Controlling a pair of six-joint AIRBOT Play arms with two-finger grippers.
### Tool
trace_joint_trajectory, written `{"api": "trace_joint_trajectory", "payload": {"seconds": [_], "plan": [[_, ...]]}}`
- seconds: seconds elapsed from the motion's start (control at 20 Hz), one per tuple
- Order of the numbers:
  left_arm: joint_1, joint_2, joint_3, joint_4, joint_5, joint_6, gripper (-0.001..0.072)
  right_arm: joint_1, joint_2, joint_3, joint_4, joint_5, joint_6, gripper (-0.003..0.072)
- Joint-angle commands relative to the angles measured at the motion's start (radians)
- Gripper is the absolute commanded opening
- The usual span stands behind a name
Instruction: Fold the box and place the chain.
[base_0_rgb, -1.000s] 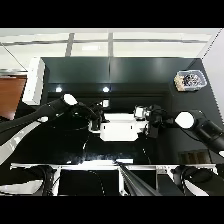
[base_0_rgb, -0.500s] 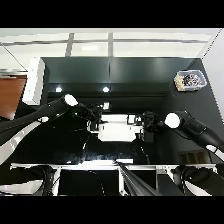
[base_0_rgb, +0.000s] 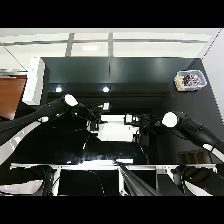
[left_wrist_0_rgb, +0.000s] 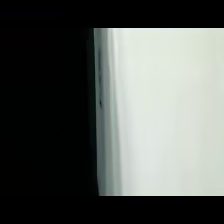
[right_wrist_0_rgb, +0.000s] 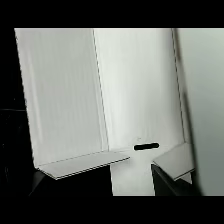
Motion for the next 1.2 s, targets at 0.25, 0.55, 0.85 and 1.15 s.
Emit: {"api": "trace_joint_trajectory", "payload": {"seconds": [0.25, 0.55, 0.85, 1.15], "plan": [[0.000, 0.000, 0.000, 0.000, 0.002, -0.001, 0.0029, -0.002, 0.027, 0.017, 0.038, -0.002, 0.006, 0.0713], [0.000, 0.000, 0.000, 0.000, 0.002, -0.001, 0.0028, -0.002, 0.051, 0.017, 0.038, -0.032, 0.050, 0.0713], [0.000, 0.000, 0.000, 0.000, 0.001, -0.001, 0.0029, -0.002, 0.052, 0.017, 0.038, -0.116, 0.088, 0.0713], [0.000, 0.000, 0.000, 0.000, 0.001, -0.001, 0.0029, -0.002, 0.056, 0.020, 0.035, -0.190, -0.050, 0.0713]]}}
